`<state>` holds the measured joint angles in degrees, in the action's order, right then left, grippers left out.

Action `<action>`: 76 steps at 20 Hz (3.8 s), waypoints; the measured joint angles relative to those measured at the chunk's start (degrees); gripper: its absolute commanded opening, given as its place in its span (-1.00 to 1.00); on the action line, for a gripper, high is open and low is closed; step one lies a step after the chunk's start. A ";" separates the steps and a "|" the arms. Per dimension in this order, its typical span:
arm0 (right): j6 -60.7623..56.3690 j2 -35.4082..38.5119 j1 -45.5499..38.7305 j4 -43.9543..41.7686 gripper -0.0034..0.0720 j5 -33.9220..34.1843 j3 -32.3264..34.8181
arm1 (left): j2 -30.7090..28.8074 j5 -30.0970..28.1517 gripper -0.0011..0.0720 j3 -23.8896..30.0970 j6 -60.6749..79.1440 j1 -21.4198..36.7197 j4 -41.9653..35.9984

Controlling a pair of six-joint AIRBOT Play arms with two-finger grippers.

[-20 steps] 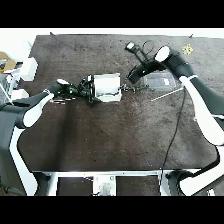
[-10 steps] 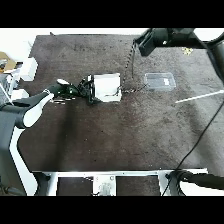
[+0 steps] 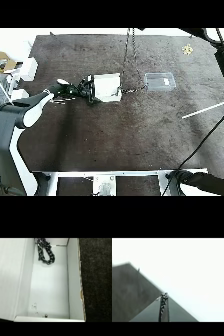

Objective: Fold the box and place the chain.

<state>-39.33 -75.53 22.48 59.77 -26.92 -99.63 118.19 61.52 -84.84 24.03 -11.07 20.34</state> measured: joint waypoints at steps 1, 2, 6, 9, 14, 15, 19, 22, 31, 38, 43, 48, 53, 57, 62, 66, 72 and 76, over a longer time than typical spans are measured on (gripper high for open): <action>0.26 0.07 0.81 0.02 -0.90 1.11 -0.50 | 0.02 0.00 -0.02 0.00 -0.02 0.00 0.02; 0.37 0.07 1.57 0.02 -0.90 2.29 -1.05 | 0.00 0.00 -0.02 0.00 0.00 0.00 0.02; 0.66 0.09 3.93 0.11 -0.90 8.81 -2.82 | 0.02 0.00 -0.02 0.00 0.00 0.00 0.00; 0.79 -0.48 5.42 0.11 -0.90 12.63 -5.38 | 0.00 0.00 -0.02 0.00 0.00 0.00 0.00; 0.79 -3.74 6.82 0.20 -0.90 14.71 -10.03 | 0.02 0.00 -0.02 0.00 0.00 0.00 0.00; 0.79 -4.48 6.93 0.26 -0.90 14.78 -10.47 | 0.00 0.00 -0.02 0.00 0.00 0.00 0.00; 0.79 -6.58 7.10 0.85 -0.90 15.15 -11.32 | 0.02 0.00 -0.02 0.00 0.00 0.00 0.00; 0.79 -7.30 7.10 1.79 -0.90 15.19 -11.50 | 0.02 0.02 -0.02 0.00 0.00 0.00 0.00; 0.59 -7.80 6.80 2.58 -0.90 13.33 -11.63 | 0.00 0.00 -0.02 0.00 0.00 0.00 0.00; -12.09 -8.04 3.08 7.85 -0.89 -7.72 -1.86 | 0.02 0.02 -0.02 0.00 0.00 0.00 0.02; -15.76 -9.22 1.75 9.16 -0.07 -9.90 11.93 | 0.00 0.02 -0.02 0.00 0.00 0.00 0.02; -17.05 -10.23 -3.34 9.62 -0.34 -15.08 17.49 | 0.02 0.02 -0.02 0.00 -0.02 0.00 0.00; -12.96 -17.46 -9.94 4.68 -0.14 -19.89 18.45 | 0.00 0.02 -0.02 0.00 0.00 0.00 0.00; -5.46 -25.86 -12.15 -3.85 0.03 -25.31 14.71 | 0.00 0.02 -0.02 0.00 -0.02 0.00 0.00; -2.54 -31.89 -12.81 -8.35 -0.06 -29.38 11.91 | 0.02 0.00 -0.02 0.00 -0.02 0.00 0.00; -2.08 -33.31 -12.28 -9.44 -0.07 -30.21 11.39 | 0.00 0.00 -0.02 0.00 -0.02 0.00 0.00; -4.37 -33.62 -11.28 -6.95 -0.87 -28.24 11.23 | 0.00 0.00 -0.02 0.00 -0.02 0.00 0.02; -6.91 -29.86 -11.13 -3.17 -0.89 -28.92 11.23 | 0.00 0.00 -0.02 0.00 -0.02 0.00 0.02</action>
<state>-46.24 -105.38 11.35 56.60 -55.83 -88.40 118.19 61.52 -84.84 24.01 -11.07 20.36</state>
